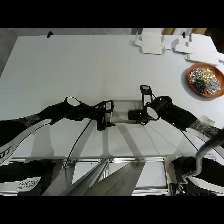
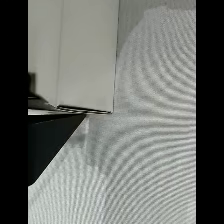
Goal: Fold the box and place the chain.
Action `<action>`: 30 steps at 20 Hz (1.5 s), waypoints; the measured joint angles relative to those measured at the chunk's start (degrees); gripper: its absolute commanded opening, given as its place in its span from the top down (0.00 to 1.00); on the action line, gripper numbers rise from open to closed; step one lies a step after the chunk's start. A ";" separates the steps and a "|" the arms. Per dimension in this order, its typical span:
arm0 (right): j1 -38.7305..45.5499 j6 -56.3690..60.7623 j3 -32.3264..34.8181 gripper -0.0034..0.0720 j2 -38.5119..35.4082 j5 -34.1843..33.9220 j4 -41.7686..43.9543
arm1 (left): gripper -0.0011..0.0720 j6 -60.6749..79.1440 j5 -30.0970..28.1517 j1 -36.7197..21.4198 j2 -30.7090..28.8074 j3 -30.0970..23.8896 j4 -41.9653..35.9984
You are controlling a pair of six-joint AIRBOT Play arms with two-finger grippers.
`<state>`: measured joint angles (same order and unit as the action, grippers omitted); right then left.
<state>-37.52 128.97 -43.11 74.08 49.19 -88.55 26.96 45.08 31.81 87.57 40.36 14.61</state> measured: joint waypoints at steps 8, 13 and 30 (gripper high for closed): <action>0.02 -5.27 -0.04 0.40 -3.04 -0.09 -0.20 | 0.55 0.09 0.33 0.00 0.00 -0.02 0.20; 0.52 -17.88 -1.03 0.32 -8.63 4.50 -0.63 | 0.55 0.07 0.24 0.00 0.00 -0.02 0.04; 34.03 -43.39 -16.46 0.45 -16.37 16.85 -5.77 | 0.55 0.02 0.15 0.00 0.00 0.00 -0.02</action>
